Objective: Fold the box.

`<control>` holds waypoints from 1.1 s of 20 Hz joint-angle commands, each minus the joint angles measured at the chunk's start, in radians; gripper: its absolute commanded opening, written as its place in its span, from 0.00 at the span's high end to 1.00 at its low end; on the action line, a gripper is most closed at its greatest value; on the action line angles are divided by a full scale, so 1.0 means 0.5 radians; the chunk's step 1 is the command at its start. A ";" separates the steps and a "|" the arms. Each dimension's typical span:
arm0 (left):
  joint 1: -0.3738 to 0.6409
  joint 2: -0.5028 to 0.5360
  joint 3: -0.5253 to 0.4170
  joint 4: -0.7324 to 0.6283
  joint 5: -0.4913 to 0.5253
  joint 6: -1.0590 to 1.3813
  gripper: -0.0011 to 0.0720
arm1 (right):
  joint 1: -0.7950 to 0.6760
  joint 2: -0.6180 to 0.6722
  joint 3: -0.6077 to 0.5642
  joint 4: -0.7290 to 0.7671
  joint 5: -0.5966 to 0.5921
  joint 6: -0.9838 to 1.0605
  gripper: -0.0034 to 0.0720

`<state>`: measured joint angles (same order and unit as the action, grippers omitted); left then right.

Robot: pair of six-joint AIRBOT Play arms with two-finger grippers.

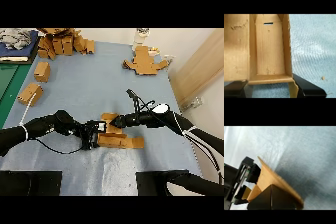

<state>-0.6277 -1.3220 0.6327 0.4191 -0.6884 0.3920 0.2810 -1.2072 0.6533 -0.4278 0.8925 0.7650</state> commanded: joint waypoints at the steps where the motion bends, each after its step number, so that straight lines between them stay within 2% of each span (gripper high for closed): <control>1: -0.001 0.001 0.002 0.000 0.000 0.001 0.34 | 0.002 -0.060 -0.052 -0.021 -0.092 -0.015 0.95; 7: -0.001 0.001 0.002 0.000 0.001 0.001 0.34 | 0.002 -0.068 -0.186 -0.020 -0.233 -0.053 0.95; 17: -0.001 0.001 0.002 -0.001 0.001 -0.002 0.34 | -0.011 -0.051 -0.179 -0.018 -0.345 -0.105 0.95; 20: -0.001 0.005 0.005 0.000 0.004 -0.089 0.34 | -0.149 0.096 -0.179 -0.037 -0.350 -0.099 0.95; 22: -0.001 0.005 0.005 0.000 0.002 -0.106 0.34 | -0.311 0.273 -0.179 -0.185 -0.335 -0.052 0.95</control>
<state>-0.6277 -1.3209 0.6338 0.4191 -0.6876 0.3626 0.2028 -1.1549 0.5629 -0.4553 0.7216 0.7170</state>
